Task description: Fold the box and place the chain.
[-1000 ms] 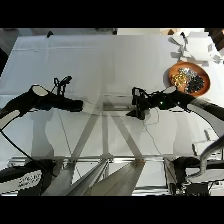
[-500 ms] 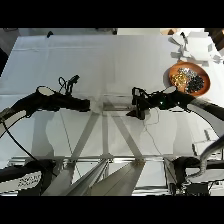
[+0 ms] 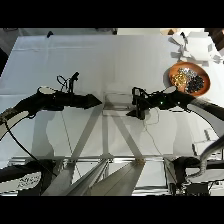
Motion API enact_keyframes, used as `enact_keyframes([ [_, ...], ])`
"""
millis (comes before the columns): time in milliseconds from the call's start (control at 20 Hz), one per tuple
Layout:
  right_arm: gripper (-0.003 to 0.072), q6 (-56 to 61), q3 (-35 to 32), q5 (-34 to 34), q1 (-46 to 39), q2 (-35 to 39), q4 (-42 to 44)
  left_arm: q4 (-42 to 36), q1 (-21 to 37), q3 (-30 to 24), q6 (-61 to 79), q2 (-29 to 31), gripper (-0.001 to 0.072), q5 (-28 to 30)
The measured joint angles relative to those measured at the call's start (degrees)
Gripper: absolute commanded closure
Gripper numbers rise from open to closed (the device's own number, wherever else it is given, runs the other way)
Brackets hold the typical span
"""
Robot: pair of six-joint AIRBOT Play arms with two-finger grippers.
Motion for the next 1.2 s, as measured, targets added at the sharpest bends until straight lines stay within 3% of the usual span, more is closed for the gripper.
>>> enact_keyframes([
  [300, 0.0282, -0.02, 0.00, 0.02, 0.00, 0.00, -0.02, -0.57, 0.00, 0.00, 0.17, 0.00, 0.0428, -0.68],
  [550, 0.0282, -0.13, 0.00, -0.09, 0.02, 0.00, -0.13, 4.04, -0.02, 0.00, -0.22, 0.00, 0.0421, -1.44],
  [650, 0.0282, -0.07, 0.00, -0.09, 0.02, 0.00, -0.11, 5.46, -0.02, 0.00, -0.76, 0.00, 0.0397, -1.46],
  [700, 0.0282, -0.04, 0.00, -0.09, 0.00, 0.00, -0.11, 5.77, 0.00, 0.00, -0.90, 0.00, 0.0349, -1.46],
  [850, 0.0282, -0.02, 0.00, -0.09, 0.00, 0.00, -0.09, 6.58, 0.04, 0.00, -1.29, 0.00, 0.0346, -1.62],
  [1050, 0.0282, 0.00, 0.00, -0.07, 0.00, 0.00, -0.07, 6.91, 0.09, 0.00, -1.49, 0.55, 0.0264, -2.49],
  [1100, 0.0282, 0.00, 0.00, -0.04, 0.00, 0.00, -0.07, 6.97, 0.09, 0.00, -1.46, 0.90, 0.0210, -2.56],
  [1200, 0.0282, 0.00, 0.00, -0.07, 0.00, 0.00, -0.07, 6.93, 0.09, 0.00, -1.49, 1.84, 0.0191, -2.84],
])
